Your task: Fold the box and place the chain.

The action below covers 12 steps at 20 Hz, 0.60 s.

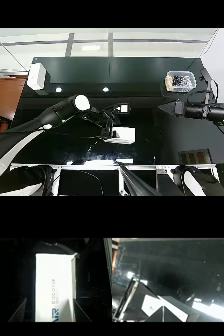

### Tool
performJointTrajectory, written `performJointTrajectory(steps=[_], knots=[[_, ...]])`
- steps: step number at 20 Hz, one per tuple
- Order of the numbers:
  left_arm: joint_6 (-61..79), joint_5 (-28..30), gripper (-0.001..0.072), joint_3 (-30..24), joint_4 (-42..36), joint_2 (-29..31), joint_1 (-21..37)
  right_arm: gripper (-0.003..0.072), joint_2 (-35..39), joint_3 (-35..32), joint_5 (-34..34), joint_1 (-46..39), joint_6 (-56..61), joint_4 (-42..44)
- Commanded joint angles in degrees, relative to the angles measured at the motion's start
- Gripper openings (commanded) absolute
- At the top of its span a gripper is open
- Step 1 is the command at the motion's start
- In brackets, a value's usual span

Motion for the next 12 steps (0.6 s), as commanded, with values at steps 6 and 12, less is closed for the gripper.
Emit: performJointTrajectory(steps=[6,12], knots=[[-1.2,-1.6,0.0710,0.8,0.3,-2.1,-0.5,0.0018,0.0,0.1,-1.8,0.0,0.4,-0.1],[-1.7,-1.3,0.0710,0.8,1.1,-2.8,-2.2,0.0018,0.0,0.1,-1.8,0.0,0.4,-0.1]])
